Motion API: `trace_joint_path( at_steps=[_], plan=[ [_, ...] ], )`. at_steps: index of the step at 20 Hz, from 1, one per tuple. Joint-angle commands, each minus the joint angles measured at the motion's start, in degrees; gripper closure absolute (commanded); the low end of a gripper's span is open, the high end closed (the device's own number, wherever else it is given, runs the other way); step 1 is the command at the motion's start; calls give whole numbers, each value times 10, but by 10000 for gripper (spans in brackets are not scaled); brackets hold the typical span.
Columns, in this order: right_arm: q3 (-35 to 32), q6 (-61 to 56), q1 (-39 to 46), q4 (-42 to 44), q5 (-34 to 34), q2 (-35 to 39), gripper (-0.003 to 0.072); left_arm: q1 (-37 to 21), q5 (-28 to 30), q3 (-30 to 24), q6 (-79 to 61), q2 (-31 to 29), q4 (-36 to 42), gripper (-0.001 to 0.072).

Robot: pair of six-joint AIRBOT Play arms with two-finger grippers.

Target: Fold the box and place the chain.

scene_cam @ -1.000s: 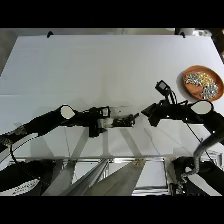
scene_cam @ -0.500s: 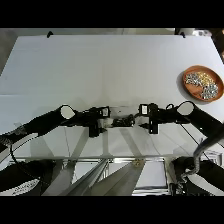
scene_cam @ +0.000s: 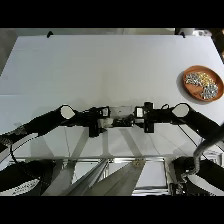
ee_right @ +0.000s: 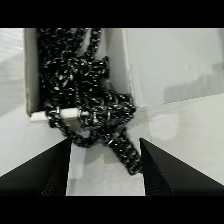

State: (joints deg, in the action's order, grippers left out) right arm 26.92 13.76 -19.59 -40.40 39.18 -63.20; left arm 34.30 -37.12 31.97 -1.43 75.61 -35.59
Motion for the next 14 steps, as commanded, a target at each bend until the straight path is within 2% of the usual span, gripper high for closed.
trace_joint_path(
  at_steps=[1,5,12,14],
  plan=[
    [0,2,-10,4,-23,-13,252,0,0,0,0,0,0,502],
    [0,2,-11,6,-14,-53,252,0,0,0,0,0,0,502],
    [0,3,-14,47,-28,-57,301,0,0,0,0,0,0,502],
    [0,3,-25,47,-27,-57,431,0,0,0,0,0,0,502]
  ],
)
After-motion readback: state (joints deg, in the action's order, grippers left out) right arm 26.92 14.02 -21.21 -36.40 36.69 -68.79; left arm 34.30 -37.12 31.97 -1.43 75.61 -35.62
